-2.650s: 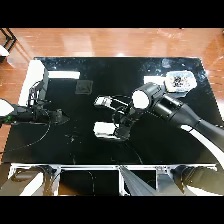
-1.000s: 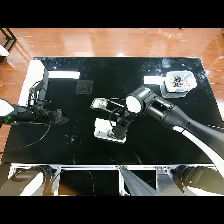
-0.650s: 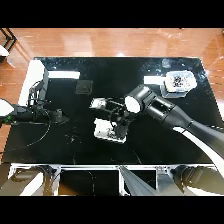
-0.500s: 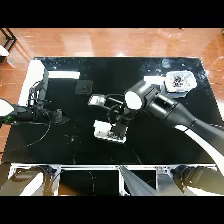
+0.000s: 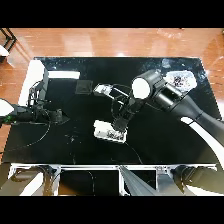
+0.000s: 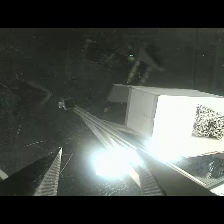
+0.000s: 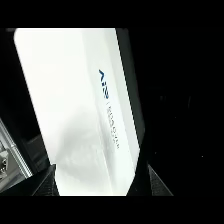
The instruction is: Fold the box and place the chain.
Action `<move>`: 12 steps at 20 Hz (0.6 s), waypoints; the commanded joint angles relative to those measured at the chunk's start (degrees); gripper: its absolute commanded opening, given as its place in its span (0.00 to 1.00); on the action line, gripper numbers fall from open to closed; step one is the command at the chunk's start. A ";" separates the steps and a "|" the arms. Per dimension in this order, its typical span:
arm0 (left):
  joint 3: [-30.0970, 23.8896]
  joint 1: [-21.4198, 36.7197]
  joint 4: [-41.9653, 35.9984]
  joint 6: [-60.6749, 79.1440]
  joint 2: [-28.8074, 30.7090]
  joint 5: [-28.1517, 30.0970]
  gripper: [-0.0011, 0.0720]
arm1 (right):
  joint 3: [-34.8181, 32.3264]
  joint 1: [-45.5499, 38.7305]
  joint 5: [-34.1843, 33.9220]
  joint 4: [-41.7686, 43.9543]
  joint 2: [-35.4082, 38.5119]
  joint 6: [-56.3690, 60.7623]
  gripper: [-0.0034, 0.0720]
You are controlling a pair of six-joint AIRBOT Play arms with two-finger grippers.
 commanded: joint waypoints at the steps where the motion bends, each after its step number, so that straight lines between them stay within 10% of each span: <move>1: 0.00 0.02 0.02 0.00 -0.02 0.04 0.80 | -3.72 0.39 -3.26 0.90 -0.04 0.24 0.99; 12: 0.00 0.02 0.04 0.00 -0.04 0.22 0.80 | -4.98 3.02 -4.74 1.86 -1.62 -0.81 0.99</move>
